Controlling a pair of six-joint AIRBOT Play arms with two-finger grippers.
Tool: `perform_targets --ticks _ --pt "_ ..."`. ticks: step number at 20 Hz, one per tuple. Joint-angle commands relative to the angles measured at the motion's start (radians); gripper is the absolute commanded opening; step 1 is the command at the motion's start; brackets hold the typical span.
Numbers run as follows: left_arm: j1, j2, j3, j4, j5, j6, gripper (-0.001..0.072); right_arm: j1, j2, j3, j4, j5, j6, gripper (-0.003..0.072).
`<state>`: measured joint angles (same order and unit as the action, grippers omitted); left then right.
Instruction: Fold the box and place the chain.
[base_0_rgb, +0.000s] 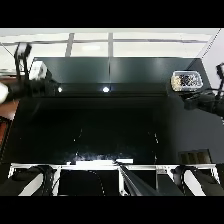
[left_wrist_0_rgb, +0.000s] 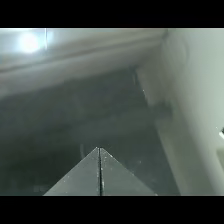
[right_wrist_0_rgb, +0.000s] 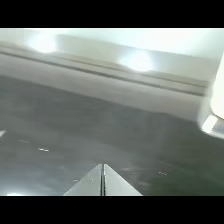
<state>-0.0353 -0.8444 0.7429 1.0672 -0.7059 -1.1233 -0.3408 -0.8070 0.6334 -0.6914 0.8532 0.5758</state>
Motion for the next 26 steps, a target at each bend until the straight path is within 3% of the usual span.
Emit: perform_targets --ticks 1,26 --pt "0.008 0.217 -0.264 -0.033 0.172 0.017 0.0030 0.021 0.003 -0.067 -0.040 -0.165 -0.050 0.0012" --pt "0.025 0.252 -0.265 -0.034 0.175 0.016 0.0030 0.021 0.003 -0.067 -0.043 -0.132 -0.050 0.0012"
